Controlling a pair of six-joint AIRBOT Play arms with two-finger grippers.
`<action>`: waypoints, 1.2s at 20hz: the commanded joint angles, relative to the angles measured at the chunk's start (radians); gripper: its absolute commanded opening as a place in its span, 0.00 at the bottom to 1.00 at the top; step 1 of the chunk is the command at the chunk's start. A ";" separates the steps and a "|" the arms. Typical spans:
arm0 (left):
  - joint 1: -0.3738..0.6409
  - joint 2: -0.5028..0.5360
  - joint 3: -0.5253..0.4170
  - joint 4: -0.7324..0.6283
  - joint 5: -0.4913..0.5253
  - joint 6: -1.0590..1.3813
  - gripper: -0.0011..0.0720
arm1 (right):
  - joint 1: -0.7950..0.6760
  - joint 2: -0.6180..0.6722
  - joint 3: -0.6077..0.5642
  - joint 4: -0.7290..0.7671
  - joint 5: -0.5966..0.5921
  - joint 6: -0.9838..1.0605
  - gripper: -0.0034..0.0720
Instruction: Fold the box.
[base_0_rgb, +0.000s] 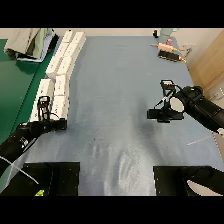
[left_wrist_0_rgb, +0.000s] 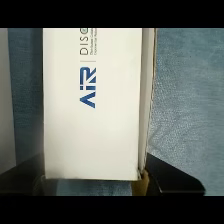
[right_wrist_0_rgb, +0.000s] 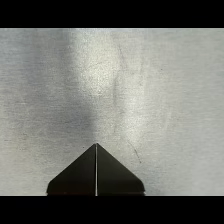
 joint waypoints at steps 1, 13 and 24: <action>0.001 -0.002 0.000 0.000 0.019 0.002 0.71 | 0.000 -0.001 0.001 0.003 0.000 0.000 0.05; 0.001 -0.001 0.038 0.064 -0.237 0.002 0.97 | 0.000 -0.001 0.001 0.019 0.001 -0.018 0.05; 0.001 -0.001 0.353 0.056 -0.826 -0.044 0.96 | 0.000 -0.001 0.001 0.019 -0.027 -0.068 0.05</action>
